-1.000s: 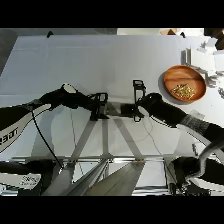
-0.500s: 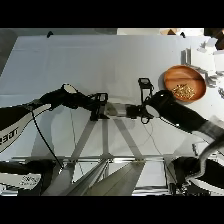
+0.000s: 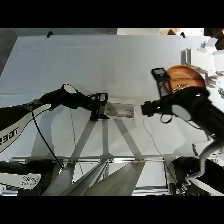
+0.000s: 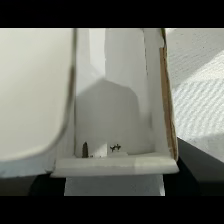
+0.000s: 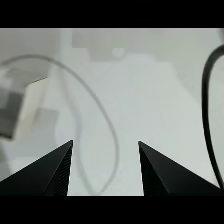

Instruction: Fold the box and place the chain.

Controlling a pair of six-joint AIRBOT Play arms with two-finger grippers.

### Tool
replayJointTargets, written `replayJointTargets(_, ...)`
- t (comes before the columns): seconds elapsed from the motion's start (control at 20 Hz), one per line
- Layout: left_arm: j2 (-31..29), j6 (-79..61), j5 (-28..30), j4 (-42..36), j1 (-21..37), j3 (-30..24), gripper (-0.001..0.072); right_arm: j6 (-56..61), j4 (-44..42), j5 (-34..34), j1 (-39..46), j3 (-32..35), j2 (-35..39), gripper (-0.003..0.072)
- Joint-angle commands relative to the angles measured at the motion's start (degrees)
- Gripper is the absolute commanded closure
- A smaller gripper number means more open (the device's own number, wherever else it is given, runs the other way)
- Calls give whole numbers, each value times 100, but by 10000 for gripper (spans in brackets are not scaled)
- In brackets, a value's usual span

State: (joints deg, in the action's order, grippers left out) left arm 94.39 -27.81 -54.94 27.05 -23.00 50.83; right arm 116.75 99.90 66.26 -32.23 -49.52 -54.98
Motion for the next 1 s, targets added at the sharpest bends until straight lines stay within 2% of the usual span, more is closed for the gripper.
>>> replayJointTargets(0.0,-2,-2,9,0,4,0,317,-901,184,-83,1189,-7,146,227)
replayJointTargets(0.15,-2,-2,7,0,4,0,317,-1368,151,-885,2581,-4,72,220)
replayJointTargets(0.2,-2,0,7,-2,4,0,317,-1497,127,-1139,2983,-7,-35,162)
replayJointTargets(0.25,-2,-2,9,0,4,0,317,-1633,70,-1335,3364,-7,-221,53)
replayJointTargets(0.3,-2,-2,9,0,4,0,317,-1823,4,-1480,3661,-7,-442,40)
replayJointTargets(0.45,-2,0,9,-2,4,0,317,-2149,-11,-1954,4234,-42,-1327,38)
replayJointTargets(0.65,-2,0,9,-2,4,0,317,-2124,-70,-2465,4485,-304,-2411,38)
replayJointTargets(0.9,-2,-2,9,-2,4,0,317,-2061,-741,-2865,4485,-470,-3161,49)
replayJointTargets(0.95,-2,-2,7,0,4,0,317,-2063,-828,-2900,4481,-470,-3220,95)
